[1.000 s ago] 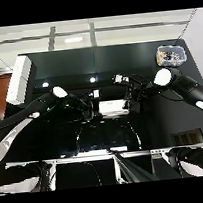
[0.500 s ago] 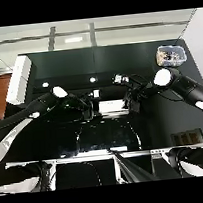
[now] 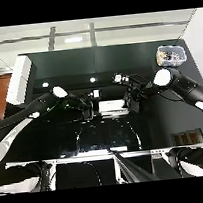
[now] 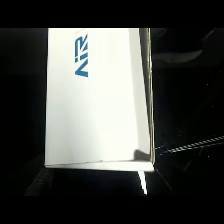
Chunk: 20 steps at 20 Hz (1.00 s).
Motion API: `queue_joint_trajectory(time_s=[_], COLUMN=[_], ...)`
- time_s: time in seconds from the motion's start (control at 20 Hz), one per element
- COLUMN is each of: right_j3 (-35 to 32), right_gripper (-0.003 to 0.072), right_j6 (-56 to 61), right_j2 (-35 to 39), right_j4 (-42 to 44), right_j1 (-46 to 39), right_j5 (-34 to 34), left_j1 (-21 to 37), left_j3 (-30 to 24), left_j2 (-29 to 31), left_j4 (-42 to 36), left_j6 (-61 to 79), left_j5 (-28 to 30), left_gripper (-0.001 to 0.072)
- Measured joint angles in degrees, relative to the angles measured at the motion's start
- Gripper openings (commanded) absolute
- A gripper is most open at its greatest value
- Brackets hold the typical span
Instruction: Fold the box and place the chain.
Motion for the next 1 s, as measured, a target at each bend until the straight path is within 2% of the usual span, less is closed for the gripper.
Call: queue_joint_trajectory(time_s=[0.55, 0.75, 0.8, 1.0], right_j3=[-1.1, -1.1, -1.1, -1.2], right_gripper=[0.0364, 0.0391, 0.0526, 0.0530], right_j6=[0.1, 0.2, 0.2, 0.2], right_j2=[0.0, 0.0, 0.0, 0.0], right_j4=[0.9, 0.9, 0.9, 0.8], right_j1=[0.0, 0.0, 0.0, 0.3], right_j5=[-0.2, 0.0, 0.1, 0.5], left_j1=[0.0, 0.0, 0.0, 0.0], left_j3=[0.0, 0.0, 0.0, 0.0], left_j2=[0.0, 0.0, 0.0, 0.0], left_j4=[0.0, 0.0, 0.0, 0.0], left_j6=[0.0, 0.0, 0.0, 0.1], left_j5=[-0.1, -0.1, -0.1, -0.4], left_gripper=[0.0484, 0.0483, 0.0483, 0.0483])
